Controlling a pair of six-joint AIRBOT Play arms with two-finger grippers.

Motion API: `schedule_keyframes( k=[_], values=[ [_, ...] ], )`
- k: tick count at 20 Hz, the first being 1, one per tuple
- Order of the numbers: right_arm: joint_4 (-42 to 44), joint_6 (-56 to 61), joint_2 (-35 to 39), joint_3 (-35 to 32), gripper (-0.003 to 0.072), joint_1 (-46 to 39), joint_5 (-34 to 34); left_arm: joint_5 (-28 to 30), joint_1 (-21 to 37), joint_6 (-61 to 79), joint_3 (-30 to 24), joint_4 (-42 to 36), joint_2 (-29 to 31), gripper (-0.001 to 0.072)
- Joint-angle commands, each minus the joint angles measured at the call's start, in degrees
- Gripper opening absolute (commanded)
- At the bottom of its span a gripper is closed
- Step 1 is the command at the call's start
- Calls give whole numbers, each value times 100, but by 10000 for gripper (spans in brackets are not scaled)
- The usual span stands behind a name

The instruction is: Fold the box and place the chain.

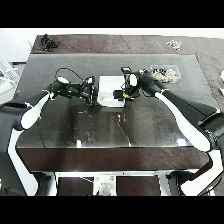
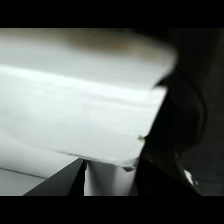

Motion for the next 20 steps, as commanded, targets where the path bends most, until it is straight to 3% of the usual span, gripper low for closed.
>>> schedule_keyframes(
  k=[1, 4, 12, 13, 19, 20],
  values=[
    [-599, 352, -28, 72, 355, 42, 120, 4, 11, -2, 2, 15, 2, 593],
    [-699, 413, -37, 90, 293, 39, 116, 2, 11, -2, 2, 15, 2, 593],
    [-758, 505, -129, 107, 275, 68, 140, 0, 11, -2, 2, 15, 2, 593],
    [-761, 511, -129, 107, 225, 85, 140, 2, 11, -2, 2, 15, 2, 593],
    [-778, 754, -151, 107, 106, 177, 177, 2, 11, 0, 2, 15, 2, 593],
    [-774, 756, -168, 107, 50, 177, 179, 2, 11, 0, 2, 15, 2, 593]
  ],
)
